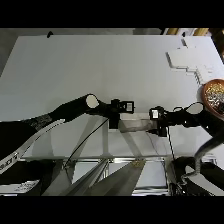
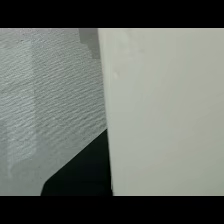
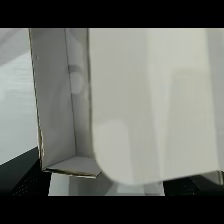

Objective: Fold the box and place the chain.

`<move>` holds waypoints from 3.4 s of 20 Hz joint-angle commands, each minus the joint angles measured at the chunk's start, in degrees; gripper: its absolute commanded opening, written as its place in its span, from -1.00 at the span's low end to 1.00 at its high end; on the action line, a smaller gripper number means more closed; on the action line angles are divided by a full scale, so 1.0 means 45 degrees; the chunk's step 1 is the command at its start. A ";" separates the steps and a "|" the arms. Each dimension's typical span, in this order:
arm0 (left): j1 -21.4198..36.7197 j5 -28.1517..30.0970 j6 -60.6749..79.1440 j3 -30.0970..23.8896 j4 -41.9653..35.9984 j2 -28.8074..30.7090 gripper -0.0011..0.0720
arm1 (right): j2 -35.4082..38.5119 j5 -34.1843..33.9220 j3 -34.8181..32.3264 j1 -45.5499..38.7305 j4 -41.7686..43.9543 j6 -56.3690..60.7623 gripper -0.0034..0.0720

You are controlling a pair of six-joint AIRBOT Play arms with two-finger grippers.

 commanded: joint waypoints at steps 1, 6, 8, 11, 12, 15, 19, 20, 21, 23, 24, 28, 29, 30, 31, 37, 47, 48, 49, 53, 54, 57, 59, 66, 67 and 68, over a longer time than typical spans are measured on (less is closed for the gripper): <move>0.0000 0.0015 -0.0015 -0.0010 -0.0005 -0.0005 -0.94 | -0.0087 0.0087 -0.0185 0.0291 0.0194 -0.0010 0.92; 0.0000 0.0015 -0.0015 -0.0010 -0.0005 -0.0005 -0.94 | -0.0136 0.0053 -0.0214 0.0291 0.0209 0.0000 0.92; 0.0000 0.0019 -0.0015 -0.0010 -0.0005 -0.0005 -0.94 | -0.0219 -0.0058 -0.0214 0.0291 0.0253 -0.0005 0.92; 0.0000 0.0015 -0.0015 -0.0010 0.0000 -0.0005 -0.94 | -0.0427 -0.0534 -0.0214 0.0277 0.0622 -0.0024 0.90; 0.0000 0.0015 -0.0015 -0.0010 -0.0005 -0.0005 -0.94 | -0.0515 -0.0559 -0.0214 0.0277 0.0690 -0.0078 0.87; 0.0000 0.0015 -0.0015 -0.0010 -0.0005 -0.0005 -0.94 | -0.0782 -0.0563 -0.0214 0.0277 0.0704 -0.0325 0.79; 0.0000 0.0015 -0.0015 -0.0010 -0.0005 -0.0005 -0.94 | -0.0937 -0.0573 -0.0214 0.0277 0.0729 -0.0495 0.48; 0.0000 0.0015 -0.0015 -0.0010 -0.0005 -0.0005 -0.94 | -0.0962 -0.0622 -0.0214 0.0277 0.0729 -0.0495 0.45; 0.0000 0.0015 -0.0015 -0.0010 -0.0005 -0.0005 -0.94 | -0.0971 -0.0656 -0.0214 0.0277 0.0729 -0.0495 0.42; 0.0000 0.0015 -0.0015 -0.0010 -0.0005 -0.0005 -0.94 | -0.0971 -0.0661 -0.0214 0.0277 0.0729 -0.0495 0.18; 0.0000 0.0015 -0.0015 -0.0005 -0.0005 -0.0005 -0.94 | -0.0971 -0.0661 -0.0214 0.0277 0.0729 -0.0495 0.14; 0.0000 0.0019 -0.0015 -0.0010 -0.0005 -0.0005 -0.94 | -0.0967 -0.0636 -0.0209 0.0277 0.0729 -0.0457 0.14; 0.0000 0.0019 -0.0015 -0.0005 -0.0005 -0.0005 -0.94 | -0.0967 -0.0612 -0.0209 0.0277 0.0729 -0.0442 0.14; 0.0000 0.0015 -0.0015 -0.0010 -0.0005 -0.0005 -0.94 | -0.0967 -0.0622 -0.0209 0.0277 0.0724 -0.0452 0.15; 0.0000 0.0019 -0.0015 -0.0010 0.0000 -0.0005 -0.94 | -0.0967 -0.0612 -0.0209 0.0277 0.0724 -0.0452 0.14; 0.0000 0.0015 -0.0015 -0.0010 0.0000 -0.0005 -0.94 | -0.0967 -0.0554 -0.0209 0.0277 0.0719 -0.0452 0.15; 0.0000 0.0015 -0.0015 -0.0010 -0.0005 -0.0005 -0.94 | -0.0967 -0.0554 -0.0209 0.0277 0.0719 -0.0452 0.15; 0.0000 0.0019 -0.0015 -0.0010 -0.0005 -0.0005 -0.94 | -0.0967 -0.0554 -0.0209 0.0277 0.0719 -0.0452 0.15; 0.0000 0.0015 -0.0015 -0.0010 -0.0005 -0.0005 -0.94 | -0.0967 -0.0554 -0.0209 0.0277 0.0719 -0.0452 0.15; 0.0000 0.0019 -0.0015 -0.0010 -0.0005 -0.0005 -0.94 | -0.0967 -0.0554 -0.0209 0.0277 0.0719 -0.0452 0.15; 0.0000 0.0015 -0.0015 -0.0010 -0.0005 -0.0005 -0.94 | -0.0967 -0.0554 -0.0209 0.0277 0.0719 -0.0452 0.15; 0.0000 0.0019 -0.0015 -0.0010 -0.0005 -0.0005 -0.94 | -0.0967 -0.0554 -0.0209 0.0277 0.0714 -0.0447 0.15; -0.0039 0.0175 -0.0015 -0.0010 -0.0112 -0.0005 -0.94 | -0.0967 -0.0554 -0.0209 0.0277 0.0719 -0.0452 0.15; -0.0063 -0.0131 -0.0019 -0.0010 -0.0092 -0.0005 -0.94 | -0.0967 -0.0554 -0.0209 0.0277 0.0719 -0.0452 0.15; -0.0068 -0.0126 -0.0010 -0.0010 -0.0083 -0.0005 -0.94 | -0.0967 -0.0554 -0.0209 0.0277 0.0719 -0.0447 0.15; -0.0063 -0.0121 -0.0010 -0.0010 -0.0063 0.0010 -0.90 | -0.0967 -0.0554 -0.0209 0.0277 0.0719 -0.0452 0.15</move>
